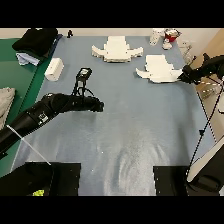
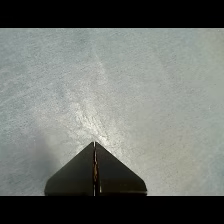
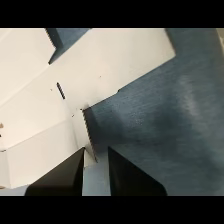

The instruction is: Fold the box.

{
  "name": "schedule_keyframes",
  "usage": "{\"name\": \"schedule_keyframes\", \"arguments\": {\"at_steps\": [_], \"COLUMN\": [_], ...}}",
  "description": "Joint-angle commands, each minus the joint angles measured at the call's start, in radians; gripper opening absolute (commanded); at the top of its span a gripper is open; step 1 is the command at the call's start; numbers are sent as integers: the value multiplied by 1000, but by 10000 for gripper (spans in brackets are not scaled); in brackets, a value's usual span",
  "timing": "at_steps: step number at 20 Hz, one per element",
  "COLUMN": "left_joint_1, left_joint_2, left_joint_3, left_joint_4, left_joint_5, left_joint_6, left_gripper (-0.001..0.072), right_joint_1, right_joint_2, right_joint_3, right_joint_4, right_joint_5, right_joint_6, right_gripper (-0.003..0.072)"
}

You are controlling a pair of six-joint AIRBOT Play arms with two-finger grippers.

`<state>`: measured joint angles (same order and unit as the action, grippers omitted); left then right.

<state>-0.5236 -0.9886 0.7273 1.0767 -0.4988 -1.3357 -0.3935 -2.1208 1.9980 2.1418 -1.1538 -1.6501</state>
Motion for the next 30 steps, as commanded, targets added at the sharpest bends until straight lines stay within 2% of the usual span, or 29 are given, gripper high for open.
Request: {"name": "schedule_keyframes", "arguments": {"at_steps": [1, 3, 7, 10, 13, 18, 23, 25, 27, 30], "left_joint_1": [-1, -1, -1, -1, -1, -1, -1, -1, -1, -1], "left_joint_2": [0, 0, 0, 0, 0, 0, 0, 0, 0, 0], "left_joint_3": [0, 0, 0, 0, 0, 0, 0, 0, 0, 0], "left_joint_4": [0, 0, 0, 0, 0, 0, 0, 0, 0, 0], "left_joint_5": [2, 2, 2, 2, 2, 2, 2, 2, 2, 2], "left_joint_6": [0, 0, 0, 0, 0, 0, 0, 0, 0, 0], "left_gripper": [15, 15, 15, 15, 15, 15, 15, 15, 15, 15], "right_joint_1": [3, 3, 3, 8, 34, 103, 135, 148, 159, 161], "right_joint_2": [-18, -13, 10, 33, 75, 316, 669, 813, 906, 940], "right_joint_3": [15, 20, 20, 14, -65, -473, -955, -1131, -1249, -1299], "right_joint_4": [35, 88, 180, 200, 205, 203, 194, 171, 159, 157], "right_joint_5": [-7, -32, -98, -210, -296, -261, -232, -183, -138, -103], "right_joint_6": [-4, -55, -93, -106, -136, -194, -210, -209, -210, -209], "right_gripper": [217, 2, 1, -1, -1, -1, -1, 2, 11, 11]}}
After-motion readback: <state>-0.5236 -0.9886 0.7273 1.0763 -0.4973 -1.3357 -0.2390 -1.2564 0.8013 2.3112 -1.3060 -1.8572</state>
